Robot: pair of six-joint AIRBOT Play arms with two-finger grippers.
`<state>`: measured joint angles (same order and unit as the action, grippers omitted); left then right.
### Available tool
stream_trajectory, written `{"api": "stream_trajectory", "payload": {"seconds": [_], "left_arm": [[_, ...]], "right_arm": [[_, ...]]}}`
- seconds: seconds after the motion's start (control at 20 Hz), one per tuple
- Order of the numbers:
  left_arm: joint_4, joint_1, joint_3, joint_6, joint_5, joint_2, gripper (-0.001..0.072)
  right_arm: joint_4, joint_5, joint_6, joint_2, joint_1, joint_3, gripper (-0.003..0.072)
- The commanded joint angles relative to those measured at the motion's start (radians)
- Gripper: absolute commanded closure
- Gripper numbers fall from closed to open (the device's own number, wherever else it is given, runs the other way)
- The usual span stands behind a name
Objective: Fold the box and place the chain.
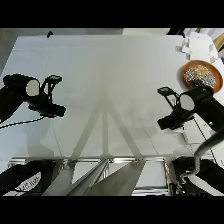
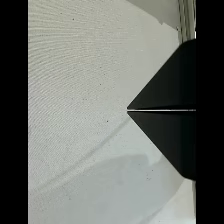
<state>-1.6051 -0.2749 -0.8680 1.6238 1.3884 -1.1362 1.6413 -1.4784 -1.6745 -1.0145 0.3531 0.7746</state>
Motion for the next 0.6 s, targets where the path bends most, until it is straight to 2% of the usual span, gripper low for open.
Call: {"api": "stream_trajectory", "payload": {"seconds": [0.0,0.15,0.25,0.35,0.4,0.45,0.5,0.55], "left_arm": [[0.0,-0.001,0.0,0.0,0.0,0.001,0.0699],[0.0,-0.001,0.0,0.0,0.0,0.001,0.0699],[0.0,-0.001,0.0,0.0,0.0,0.001,0.0699],[0.0,-0.001,0.0,0.0,0.0,0.001,0.0699],[0.0,-0.001,0.0,0.0,0.0,0.001,0.0699],[0.0,-0.001,0.0,0.0,0.0,0.001,0.0699],[0.0,-0.001,0.0,0.0,0.0,0.001,0.0699],[0.0,-0.001,0.0,0.0,0.0,0.001,0.0699]], "right_arm": [[0.248,-0.051,0.029,0.001,-0.148,0.062,0.068],[0.346,-0.015,0.112,0.001,-0.385,0.095,0.068],[0.369,0.118,0.084,0.0,-0.561,0.095,0.0678],[0.37,0.194,0.1,0.0,-0.713,0.095,0.0672],[0.368,0.223,0.125,0.0,-0.781,0.095,0.0609],[0.358,0.252,0.138,-0.004,-0.835,0.095,0.0492],[0.348,0.269,0.151,-0.016,-0.881,0.095,0.0315],[0.339,0.274,0.19,-0.036,-0.913,0.095,0.0194]]}}
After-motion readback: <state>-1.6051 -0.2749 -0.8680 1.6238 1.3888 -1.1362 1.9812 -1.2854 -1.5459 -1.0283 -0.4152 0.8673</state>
